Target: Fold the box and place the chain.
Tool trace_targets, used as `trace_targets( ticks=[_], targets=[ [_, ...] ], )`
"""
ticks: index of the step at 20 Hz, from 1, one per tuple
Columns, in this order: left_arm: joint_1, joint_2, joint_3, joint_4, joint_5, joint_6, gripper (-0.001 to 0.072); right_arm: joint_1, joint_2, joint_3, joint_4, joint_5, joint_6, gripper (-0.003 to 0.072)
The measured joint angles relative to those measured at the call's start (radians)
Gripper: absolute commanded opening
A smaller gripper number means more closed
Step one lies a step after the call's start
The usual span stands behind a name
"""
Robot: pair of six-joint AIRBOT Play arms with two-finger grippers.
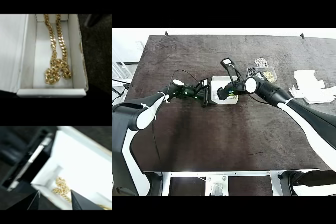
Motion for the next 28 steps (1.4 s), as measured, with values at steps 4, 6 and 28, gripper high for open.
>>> trace_targets(
  ticks=[4, 6, 28],
  targets=[
    [0.000, 0.000, 0.000, 0.000, 0.000, 0.000, 0.0624, -0.085, 0.054, -0.016, 0.000, -0.002, 0.000, 0.0455],
    [0.000, 0.000, 0.000, 0.000, 0.000, 0.000, 0.0624, -0.150, 0.082, -0.027, 0.000, 0.005, 0.022, 0.0456],
    [0.000, 0.000, 0.000, 0.000, 0.000, 0.000, 0.0624, -0.338, -0.243, 0.026, 0.088, -0.248, 0.241, 0.0176]
  ],
)
